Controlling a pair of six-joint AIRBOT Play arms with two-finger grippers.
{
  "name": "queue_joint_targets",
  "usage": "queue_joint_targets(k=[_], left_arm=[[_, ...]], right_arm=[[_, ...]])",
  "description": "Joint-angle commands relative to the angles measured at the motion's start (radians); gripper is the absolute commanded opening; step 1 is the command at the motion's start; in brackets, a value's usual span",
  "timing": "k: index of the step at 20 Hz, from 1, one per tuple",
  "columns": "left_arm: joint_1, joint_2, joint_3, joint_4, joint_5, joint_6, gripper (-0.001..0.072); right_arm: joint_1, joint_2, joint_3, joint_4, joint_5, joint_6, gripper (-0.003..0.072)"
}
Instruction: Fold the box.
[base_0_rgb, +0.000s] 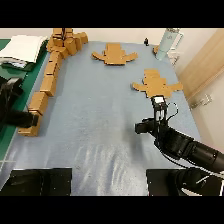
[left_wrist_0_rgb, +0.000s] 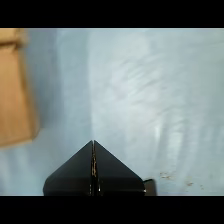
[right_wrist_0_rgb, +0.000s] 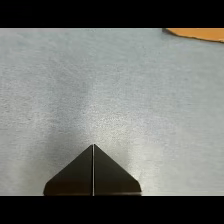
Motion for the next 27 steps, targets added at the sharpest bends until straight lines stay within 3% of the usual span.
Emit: queue_joint_targets(k=[1,3,5,7,9,14,27], left_arm=[[-0.254,-0.126,0.15,-0.048,0.021,-0.134,0.0014],[-0.42,-0.272,0.247,-0.03,0.066,-0.166,0.0014],[-0.542,-0.407,0.333,-0.027,0.159,-0.203,0.0014],[-0.635,-0.524,0.406,-0.027,0.23,-0.219,0.0014],[-0.694,-0.615,0.444,-0.031,0.271,-0.241,0.0014],[-0.741,-0.718,0.454,-0.074,0.319,-0.266,0.0014],[-0.739,-0.72,0.454,-0.075,0.318,-0.262,0.0015]], right_arm=[[-0.061,-0.063,0.087,0.094,0.01,-0.125,0.0003],[-0.155,-0.145,0.205,0.216,0.01,-0.285,0.0003],[-0.269,-0.255,0.339,0.428,0.003,-0.492,0.0002],[-0.381,-0.385,0.488,0.699,-0.072,-0.71,0.0003],[-0.461,-0.517,0.632,0.88,-0.189,-0.824,0.0002],[-0.496,-0.716,0.819,0.901,-0.286,-0.844,0.0003],[-0.493,-0.738,0.832,0.9,-0.289,-0.843,0.0003]])
